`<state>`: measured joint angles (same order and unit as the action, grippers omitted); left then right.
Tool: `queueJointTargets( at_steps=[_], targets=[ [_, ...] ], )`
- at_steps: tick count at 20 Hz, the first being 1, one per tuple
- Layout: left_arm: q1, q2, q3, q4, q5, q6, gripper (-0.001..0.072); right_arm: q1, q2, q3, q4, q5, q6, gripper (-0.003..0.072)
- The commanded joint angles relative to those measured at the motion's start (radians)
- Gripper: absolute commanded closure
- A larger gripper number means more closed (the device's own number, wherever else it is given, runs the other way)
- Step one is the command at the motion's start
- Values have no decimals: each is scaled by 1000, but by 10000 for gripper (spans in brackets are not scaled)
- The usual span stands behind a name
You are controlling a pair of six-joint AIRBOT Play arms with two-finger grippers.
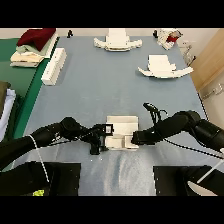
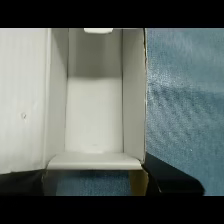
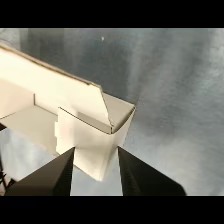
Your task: Fold the box.
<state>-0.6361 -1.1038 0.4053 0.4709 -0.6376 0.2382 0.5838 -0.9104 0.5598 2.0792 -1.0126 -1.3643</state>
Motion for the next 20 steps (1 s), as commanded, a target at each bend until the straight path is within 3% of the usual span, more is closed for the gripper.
queueJointTargets(
  at_steps=[1,5,12,13,15,16,17,20],
  targets=[
    [0,0,0,0,0,0,264,126,-53,72,-219,34,237,285],
    [0,0,0,0,0,0,264,263,-137,166,-433,-56,499,286],
    [0,0,0,0,0,0,263,360,-271,222,-532,-104,711,287],
    [0,0,0,0,0,0,264,360,-278,222,-533,-103,713,364],
    [0,0,0,0,0,0,263,360,-281,222,-534,-103,714,423],
    [0,0,0,0,0,0,264,360,-281,222,-534,-104,713,609],
    [0,0,0,0,0,0,263,360,-281,222,-534,-107,713,659],
    [0,0,0,0,0,0,263,360,-281,222,-527,-107,714,682]
  ],
)
